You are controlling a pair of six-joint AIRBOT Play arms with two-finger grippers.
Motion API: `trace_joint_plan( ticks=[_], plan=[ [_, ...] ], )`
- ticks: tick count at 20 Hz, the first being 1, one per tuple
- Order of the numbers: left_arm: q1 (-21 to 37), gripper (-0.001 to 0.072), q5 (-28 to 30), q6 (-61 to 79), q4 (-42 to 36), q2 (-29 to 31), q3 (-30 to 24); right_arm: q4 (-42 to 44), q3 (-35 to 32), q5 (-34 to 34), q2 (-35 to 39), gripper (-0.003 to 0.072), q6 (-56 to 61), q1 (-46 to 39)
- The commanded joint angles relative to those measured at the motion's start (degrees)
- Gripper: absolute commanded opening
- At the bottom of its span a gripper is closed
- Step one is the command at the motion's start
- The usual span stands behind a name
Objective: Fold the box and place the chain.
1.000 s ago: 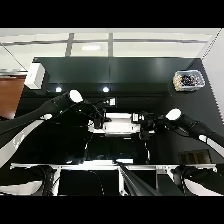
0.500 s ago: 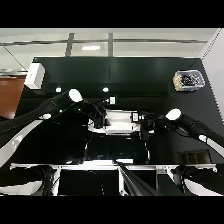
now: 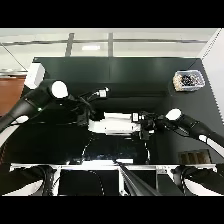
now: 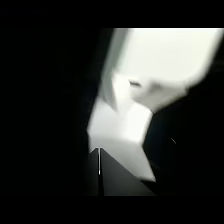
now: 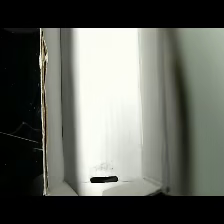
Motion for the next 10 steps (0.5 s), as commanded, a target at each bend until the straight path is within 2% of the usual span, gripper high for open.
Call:
trace_joint_plan(
  ticks=[1,2,4,5,7,8,10],
  plan=[
    [4.22,0.0023,-11.74,-5.01,-8.31,1.90,-1.05,-0.02,0.02,0.07,0.00,0.0474,0.00,0.04],
    [5.46,0.0023,-11.15,-5.07,-17.70,1.90,-2.95,0.00,0.02,0.07,0.00,0.0474,-0.02,0.04],
    [6.40,0.0023,-4.04,-3.43,-35.17,1.90,-9.25,0.00,0.02,0.07,0.00,0.0474,-0.02,0.04],
    [6.32,0.0022,1.44,0.52,-41.16,1.90,-12.07,-0.02,0.02,0.07,0.00,0.0474,-0.02,0.04],
    [6.12,0.0022,16.22,7.39,-56.87,1.90,-17.05,0.00,0.02,0.07,0.00,0.0474,0.00,0.04],
    [5.62,0.0022,21.64,10.69,-61.05,1.79,-18.25,0.00,0.02,0.07,0.00,0.0474,-0.02,0.04],
    [4.07,0.0021,30.12,11.26,-58.10,1.20,-18.01,0.00,0.02,0.07,0.00,0.0474,0.00,0.04]
  ],
)
